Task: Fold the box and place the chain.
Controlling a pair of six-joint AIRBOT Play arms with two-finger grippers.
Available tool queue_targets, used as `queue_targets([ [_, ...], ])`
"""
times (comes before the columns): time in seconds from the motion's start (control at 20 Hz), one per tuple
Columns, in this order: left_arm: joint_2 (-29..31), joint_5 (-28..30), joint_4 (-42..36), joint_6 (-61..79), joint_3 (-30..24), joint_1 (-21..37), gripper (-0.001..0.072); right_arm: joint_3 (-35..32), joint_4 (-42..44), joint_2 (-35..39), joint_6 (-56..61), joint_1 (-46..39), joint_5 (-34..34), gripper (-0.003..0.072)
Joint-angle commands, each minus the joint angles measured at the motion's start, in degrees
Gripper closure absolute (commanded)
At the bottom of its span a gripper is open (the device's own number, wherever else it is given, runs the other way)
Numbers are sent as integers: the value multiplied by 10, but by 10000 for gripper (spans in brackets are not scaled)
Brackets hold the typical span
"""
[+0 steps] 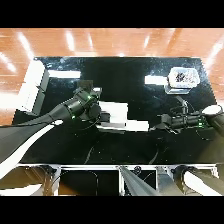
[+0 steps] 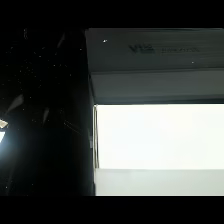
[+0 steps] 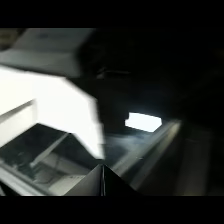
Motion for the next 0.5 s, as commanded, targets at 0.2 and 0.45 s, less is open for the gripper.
queue_targets([
  [0.2,-1,4,-1,-4,0,0,687,-1,-49,-13,47,-3,-37,659],
  [0.45,-1,5,-5,-4,0,0,687,-1,12,-82,19,79,-70,659],
])
